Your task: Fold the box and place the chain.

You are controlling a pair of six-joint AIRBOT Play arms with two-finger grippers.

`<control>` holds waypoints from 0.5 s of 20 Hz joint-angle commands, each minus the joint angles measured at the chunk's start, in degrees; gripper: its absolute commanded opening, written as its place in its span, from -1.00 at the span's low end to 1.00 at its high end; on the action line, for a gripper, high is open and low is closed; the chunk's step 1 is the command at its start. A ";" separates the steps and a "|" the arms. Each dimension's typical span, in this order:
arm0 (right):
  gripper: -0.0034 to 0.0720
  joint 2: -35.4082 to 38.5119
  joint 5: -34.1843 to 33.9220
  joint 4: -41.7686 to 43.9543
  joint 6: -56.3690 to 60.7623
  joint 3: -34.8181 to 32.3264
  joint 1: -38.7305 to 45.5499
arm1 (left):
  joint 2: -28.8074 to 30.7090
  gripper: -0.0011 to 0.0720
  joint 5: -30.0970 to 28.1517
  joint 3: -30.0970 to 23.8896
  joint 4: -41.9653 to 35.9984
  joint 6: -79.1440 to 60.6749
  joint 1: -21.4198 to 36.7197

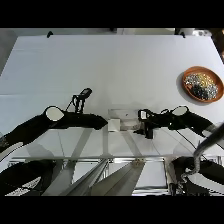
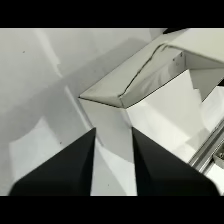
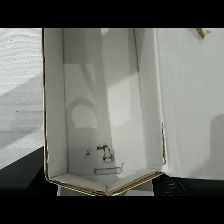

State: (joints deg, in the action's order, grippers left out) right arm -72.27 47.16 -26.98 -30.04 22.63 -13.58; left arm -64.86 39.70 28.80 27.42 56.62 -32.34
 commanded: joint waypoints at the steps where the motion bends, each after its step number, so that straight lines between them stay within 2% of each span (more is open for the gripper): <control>1: 0.17 0.00 0.00 0.02 0.02 0.07 -0.02 | -0.11 0.09 0.13 0.81 -0.15 0.37 -1.40; 2: 0.17 0.00 0.00 0.02 0.02 0.07 -0.02 | -0.13 0.16 0.15 0.81 -0.17 0.37 -1.84; 7: 0.17 0.00 0.00 0.02 0.02 0.07 -0.02 | -0.15 0.16 -0.46 1.01 -0.37 0.57 -2.43; 10: 0.17 0.00 -0.02 0.00 0.02 0.07 -0.02 | -1.64 0.16 -0.48 3.96 3.41 5.73 -3.74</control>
